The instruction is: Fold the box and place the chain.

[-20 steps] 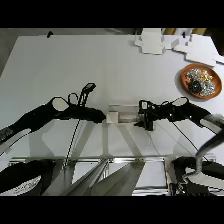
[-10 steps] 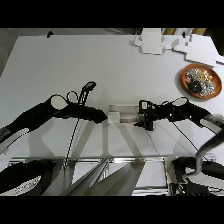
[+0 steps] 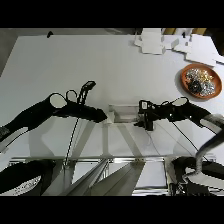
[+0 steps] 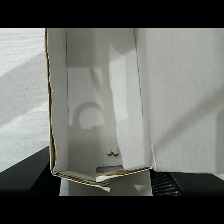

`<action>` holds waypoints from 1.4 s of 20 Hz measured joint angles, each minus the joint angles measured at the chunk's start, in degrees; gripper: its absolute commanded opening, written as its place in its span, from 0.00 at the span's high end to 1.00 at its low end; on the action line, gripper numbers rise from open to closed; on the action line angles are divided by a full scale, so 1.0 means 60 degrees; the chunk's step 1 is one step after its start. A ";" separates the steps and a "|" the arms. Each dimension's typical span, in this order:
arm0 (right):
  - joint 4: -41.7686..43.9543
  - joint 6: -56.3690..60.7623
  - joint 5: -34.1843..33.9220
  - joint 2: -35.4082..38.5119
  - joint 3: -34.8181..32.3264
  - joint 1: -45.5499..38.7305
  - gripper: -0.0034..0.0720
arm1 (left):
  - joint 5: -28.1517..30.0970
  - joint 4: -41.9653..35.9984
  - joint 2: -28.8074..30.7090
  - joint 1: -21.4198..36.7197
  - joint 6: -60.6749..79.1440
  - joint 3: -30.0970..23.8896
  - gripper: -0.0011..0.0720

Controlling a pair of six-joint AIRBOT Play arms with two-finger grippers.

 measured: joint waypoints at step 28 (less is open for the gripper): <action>-0.0004 0.0000 0.0000 0.0004 0.0000 0.0000 0.41 | 0.0994 0.1763 -0.0284 -0.1053 -0.3311 0.0696 0.51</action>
